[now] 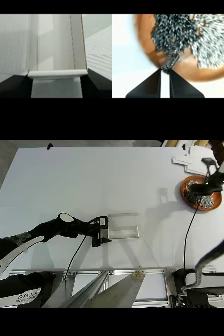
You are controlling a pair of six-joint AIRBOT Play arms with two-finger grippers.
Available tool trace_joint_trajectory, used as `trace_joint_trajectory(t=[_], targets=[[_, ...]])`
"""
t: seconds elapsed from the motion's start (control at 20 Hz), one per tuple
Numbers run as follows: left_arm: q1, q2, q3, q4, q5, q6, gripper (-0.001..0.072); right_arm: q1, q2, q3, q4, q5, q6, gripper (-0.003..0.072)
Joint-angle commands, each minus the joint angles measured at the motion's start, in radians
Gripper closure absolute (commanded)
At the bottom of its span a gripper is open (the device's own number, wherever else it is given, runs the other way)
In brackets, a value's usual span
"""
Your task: Fold the box and place the chain.
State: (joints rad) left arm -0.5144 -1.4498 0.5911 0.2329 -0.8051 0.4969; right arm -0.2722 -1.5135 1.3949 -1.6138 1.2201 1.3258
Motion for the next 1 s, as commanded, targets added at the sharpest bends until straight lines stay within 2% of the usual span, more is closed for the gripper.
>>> trace_joint_trajectory(t=[0.0,0.1,0.2,0.35,0.55,0.8,0.95], targets=[[0.000,0.000,0.000,0.000,0.000,0.000,0.0697,0.000,0.186,0.000,0.125,0.092,-0.043,0.0670],[0.000,0.000,0.000,0.000,0.000,0.000,0.0697,0.005,0.292,-0.002,0.311,0.116,-0.058,0.0670],[0.000,0.000,0.000,0.000,0.000,0.000,0.0697,0.038,0.367,-0.002,0.423,0.145,-0.089,0.0670],[0.000,0.000,0.000,0.000,0.000,0.000,0.0697,0.135,0.458,-0.003,0.433,0.234,-0.101,0.0670],[0.000,0.000,0.000,0.000,0.000,0.000,0.0697,0.277,0.563,-0.006,0.435,0.281,-0.072,0.0670],[0.000,0.000,0.000,0.000,0.000,0.000,0.0697,0.486,0.672,-0.020,0.442,0.276,-0.014,0.0670],[0.000,0.000,0.000,0.000,0.000,0.000,0.0697,0.615,0.692,-0.045,0.445,0.216,0.021,0.0670]])
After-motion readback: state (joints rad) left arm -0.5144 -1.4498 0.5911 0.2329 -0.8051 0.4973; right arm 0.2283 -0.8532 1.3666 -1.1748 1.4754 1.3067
